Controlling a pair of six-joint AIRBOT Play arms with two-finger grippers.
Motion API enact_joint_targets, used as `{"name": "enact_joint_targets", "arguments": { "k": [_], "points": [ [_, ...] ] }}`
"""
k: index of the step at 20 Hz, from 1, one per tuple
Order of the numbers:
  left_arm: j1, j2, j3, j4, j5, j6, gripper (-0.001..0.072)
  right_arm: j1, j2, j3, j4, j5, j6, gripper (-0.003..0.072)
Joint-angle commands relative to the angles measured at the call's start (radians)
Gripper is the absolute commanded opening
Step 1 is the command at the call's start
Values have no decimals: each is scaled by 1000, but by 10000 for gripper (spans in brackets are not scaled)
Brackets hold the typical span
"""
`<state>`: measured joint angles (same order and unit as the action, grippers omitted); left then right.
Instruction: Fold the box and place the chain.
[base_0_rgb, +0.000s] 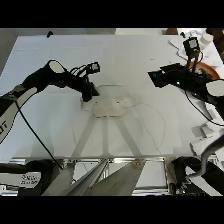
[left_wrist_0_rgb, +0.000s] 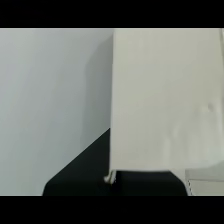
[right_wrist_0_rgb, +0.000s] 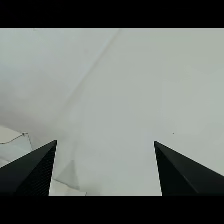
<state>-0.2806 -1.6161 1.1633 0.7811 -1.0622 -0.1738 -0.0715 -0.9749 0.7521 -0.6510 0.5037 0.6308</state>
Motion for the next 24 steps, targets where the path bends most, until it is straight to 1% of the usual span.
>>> {"name": "enact_joint_targets", "arguments": {
  "k": [1, 3, 7, 10, 14, 16, 20, 24],
  "points": [
    [-2, -34, -2, -138, 16, 158, 2, 1, 0, 1, -3, 0, 0, 642],
    [-2, -34, -2, -178, 29, 234, 2, 1, 0, 1, -3, 0, 0, 642],
    [-2, -45, -2, -179, 32, 264, 2, 1, 0, 1, -3, 0, 0, 642],
    [-2, -84, -2, -182, 10, 264, 2, 1, 0, 1, -3, 0, 0, 642],
    [-2, -124, -2, -182, 10, 269, 2, 1, 0, 1, -3, 0, 0, 642],
    [-2, -126, -2, -187, 6, 327, 2, 1, 0, 1, -3, 0, 0, 642],
    [-2, -126, -2, -251, -26, 406, 2, 1, 0, 1, -3, 0, 0, 642],
    [-2, -126, -2, -249, -49, 439, 1, 1, 0, 1, -3, 0, 0, 642]
  ]
}}
